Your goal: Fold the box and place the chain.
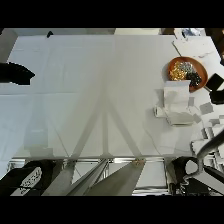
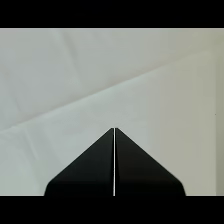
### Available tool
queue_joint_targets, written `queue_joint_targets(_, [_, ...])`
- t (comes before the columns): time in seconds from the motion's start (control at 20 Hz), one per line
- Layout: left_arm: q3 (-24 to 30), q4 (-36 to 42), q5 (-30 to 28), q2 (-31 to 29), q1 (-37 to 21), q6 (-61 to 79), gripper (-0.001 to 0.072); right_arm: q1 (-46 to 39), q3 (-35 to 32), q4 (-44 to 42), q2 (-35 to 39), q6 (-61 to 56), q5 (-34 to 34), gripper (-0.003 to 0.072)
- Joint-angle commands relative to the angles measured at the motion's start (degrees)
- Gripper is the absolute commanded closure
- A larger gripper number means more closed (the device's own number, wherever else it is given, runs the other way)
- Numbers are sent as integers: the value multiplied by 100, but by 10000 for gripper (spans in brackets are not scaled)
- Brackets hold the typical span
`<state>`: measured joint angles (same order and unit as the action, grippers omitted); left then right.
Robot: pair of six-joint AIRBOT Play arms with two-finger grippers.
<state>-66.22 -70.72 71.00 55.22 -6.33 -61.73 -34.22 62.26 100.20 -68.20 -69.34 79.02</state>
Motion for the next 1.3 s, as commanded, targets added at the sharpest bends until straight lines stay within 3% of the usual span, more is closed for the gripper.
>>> queue_joint_targets(0.0, [0, 0, 0, -4, -2, 0, 696, -468, 0, -271, -354, 258, 374, 289])
queue_joint_targets(0.35, [0, -2, -2, -4, -2, 0, 696, -483, 0, -402, -1088, 404, 411, 289])
queue_joint_targets(0.85, [0, 0, -2, -4, -2, 0, 696, -483, 153, -175, -1231, 734, -518, 289])
queue_joint_targets(1.25, [0, -2, -2, -4, -2, 0, 696, -483, 267, -372, -1847, 1012, -669, 289])
